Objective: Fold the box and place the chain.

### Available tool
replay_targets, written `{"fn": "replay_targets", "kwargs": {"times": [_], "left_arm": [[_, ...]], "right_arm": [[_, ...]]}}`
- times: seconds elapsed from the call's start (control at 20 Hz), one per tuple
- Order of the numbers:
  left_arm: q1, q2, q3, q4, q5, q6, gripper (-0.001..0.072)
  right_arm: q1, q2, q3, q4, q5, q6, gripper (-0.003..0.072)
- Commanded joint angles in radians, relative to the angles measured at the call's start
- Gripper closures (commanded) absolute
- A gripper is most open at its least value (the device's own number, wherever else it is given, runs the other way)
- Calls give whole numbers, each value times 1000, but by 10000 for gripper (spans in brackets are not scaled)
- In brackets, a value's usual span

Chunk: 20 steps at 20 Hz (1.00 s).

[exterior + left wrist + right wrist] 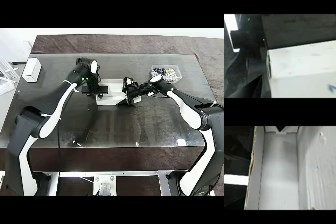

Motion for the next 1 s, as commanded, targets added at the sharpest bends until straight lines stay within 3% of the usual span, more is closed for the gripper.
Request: {"fn": "replay_targets", "kwargs": {"times": [0.0,0.15,0.3,0.45,0.6,0.75,0.95], "left_arm": [[18,18,5,-21,-28,30,341],[46,72,5,-50,-55,98,341],[118,130,5,-219,-94,249,340],[205,177,5,-375,-213,452,341],[289,204,3,-427,-257,673,341],[351,203,-68,-430,-210,941,342],[376,196,-220,-463,-23,1411,321]], "right_arm": [[0,0,0,-2,3,1,100],[0,0,0,-2,3,1,100],[0,0,0,-2,3,1,100],[0,0,0,-2,3,1,99],[0,0,0,-2,3,1,100],[0,0,0,-2,3,1,100],[0,0,0,-2,3,1,100]]}}
